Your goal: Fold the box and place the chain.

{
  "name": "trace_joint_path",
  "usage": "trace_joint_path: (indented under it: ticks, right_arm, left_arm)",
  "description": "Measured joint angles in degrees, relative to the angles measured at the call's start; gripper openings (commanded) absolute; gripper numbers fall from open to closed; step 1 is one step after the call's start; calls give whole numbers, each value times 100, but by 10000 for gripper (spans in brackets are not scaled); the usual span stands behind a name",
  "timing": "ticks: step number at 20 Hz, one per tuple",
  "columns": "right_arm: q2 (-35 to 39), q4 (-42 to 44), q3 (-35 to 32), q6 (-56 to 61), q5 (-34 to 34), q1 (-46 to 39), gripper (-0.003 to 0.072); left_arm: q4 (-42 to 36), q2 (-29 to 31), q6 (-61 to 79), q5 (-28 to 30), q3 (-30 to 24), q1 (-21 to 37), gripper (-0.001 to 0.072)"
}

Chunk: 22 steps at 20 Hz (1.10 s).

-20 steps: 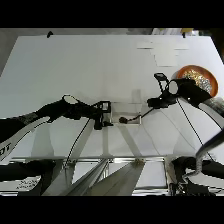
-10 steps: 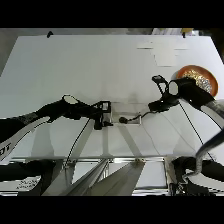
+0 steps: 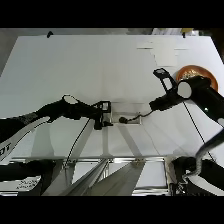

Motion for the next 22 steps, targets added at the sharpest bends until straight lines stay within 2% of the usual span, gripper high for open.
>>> trace_joint_path:
  ticks: [6, 10, 16, 22]
  right_arm:
    - [1237, 1075, 0, -330, -42, 328, 14]
    - [1637, 1864, 0, -492, -411, 730, 14]
    - [1698, 2269, -2, -549, -1333, 1506, 14]
    - [1279, 2339, -166, -549, -1600, 1744, 14]
  left_arm:
    - [0, 0, 0, 0, 0, 0, 30]
    - [0, 0, 0, 0, 0, 0, 30]
    - [0, 0, 0, 0, 0, 0, 30]
    - [0, 0, 0, 0, 0, 0, 30]
